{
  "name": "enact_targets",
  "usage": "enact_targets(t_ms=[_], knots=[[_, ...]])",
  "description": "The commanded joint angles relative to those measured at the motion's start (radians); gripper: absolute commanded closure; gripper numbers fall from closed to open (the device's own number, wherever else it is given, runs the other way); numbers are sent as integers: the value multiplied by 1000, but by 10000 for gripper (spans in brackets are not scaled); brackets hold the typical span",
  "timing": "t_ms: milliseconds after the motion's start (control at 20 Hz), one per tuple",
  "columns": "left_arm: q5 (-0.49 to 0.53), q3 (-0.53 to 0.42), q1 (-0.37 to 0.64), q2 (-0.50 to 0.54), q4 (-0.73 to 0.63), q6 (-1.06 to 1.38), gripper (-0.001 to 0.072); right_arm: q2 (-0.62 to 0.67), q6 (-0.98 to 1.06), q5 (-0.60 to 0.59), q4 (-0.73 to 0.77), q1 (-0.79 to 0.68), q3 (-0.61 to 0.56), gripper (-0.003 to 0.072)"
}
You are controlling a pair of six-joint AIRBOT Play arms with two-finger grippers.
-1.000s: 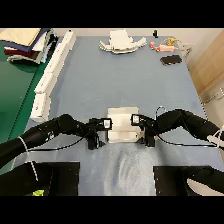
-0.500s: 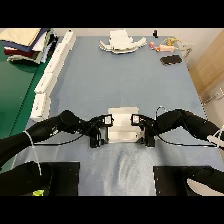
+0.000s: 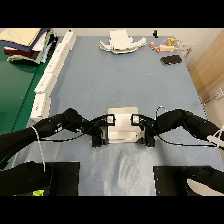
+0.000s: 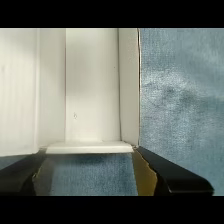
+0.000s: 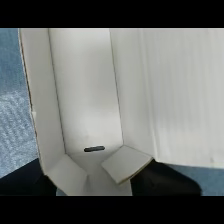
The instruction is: Fold the box.
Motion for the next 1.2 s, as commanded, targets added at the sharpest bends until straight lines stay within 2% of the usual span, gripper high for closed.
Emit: enact_targets(t_ms=[0,500,600,1000,1150], knots=[[15,2,-1,-8,-12,7,18,-1,0,0,0,0,0,85],[50,2,-26,-34,-37,12,22,-1,0,0,0,0,0,85],[71,2,-26,-34,-36,12,125,-1,0,0,0,0,0,86],[102,2,-50,-40,-36,42,126,-1,0,0,0,0,0,85],[78,2,-50,-42,-35,60,97,-1,0,0,0,0,0,85]])
